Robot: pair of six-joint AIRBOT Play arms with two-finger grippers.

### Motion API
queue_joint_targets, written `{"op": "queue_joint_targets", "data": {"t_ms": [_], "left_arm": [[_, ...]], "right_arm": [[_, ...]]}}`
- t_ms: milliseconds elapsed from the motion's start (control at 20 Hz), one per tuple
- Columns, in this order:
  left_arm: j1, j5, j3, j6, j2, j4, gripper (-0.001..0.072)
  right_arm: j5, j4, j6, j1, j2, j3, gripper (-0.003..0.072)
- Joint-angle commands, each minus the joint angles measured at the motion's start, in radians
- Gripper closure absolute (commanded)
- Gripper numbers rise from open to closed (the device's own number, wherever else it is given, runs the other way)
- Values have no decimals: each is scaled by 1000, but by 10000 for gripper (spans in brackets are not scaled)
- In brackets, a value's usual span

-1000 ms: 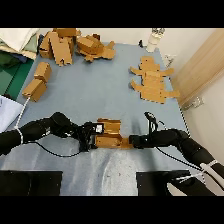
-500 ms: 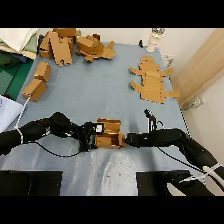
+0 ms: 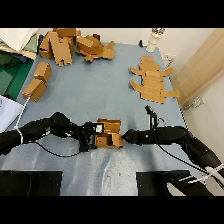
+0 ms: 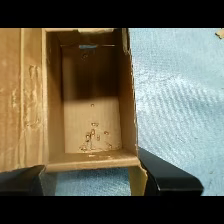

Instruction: Fold the box.

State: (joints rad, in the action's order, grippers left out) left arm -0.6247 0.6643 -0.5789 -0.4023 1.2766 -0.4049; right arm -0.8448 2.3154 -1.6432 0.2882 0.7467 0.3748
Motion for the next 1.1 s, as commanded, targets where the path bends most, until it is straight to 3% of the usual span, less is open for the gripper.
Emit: {"op": "queue_joint_targets", "data": {"t_ms": [0, 50, 300, 600, 1050], "left_arm": [[1, 0, 0, 0, 0, 0, 388], [1, 0, 0, 0, 0, 0, 388], [1, -1, 0, 0, 0, 0, 388], [1, -2, 0, 0, 0, 0, 388], [1, -2, 0, 0, 0, 0, 388]], "right_arm": [[-36, 0, 0, 1, 7, 6, 291], [-43, 0, 0, 6, 17, 6, 252], [-4, -32, 14, 153, 90, 73, 251], [-89, -473, 348, 271, 232, 219, 251], [-92, -560, 562, 401, 411, 364, 259]]}}
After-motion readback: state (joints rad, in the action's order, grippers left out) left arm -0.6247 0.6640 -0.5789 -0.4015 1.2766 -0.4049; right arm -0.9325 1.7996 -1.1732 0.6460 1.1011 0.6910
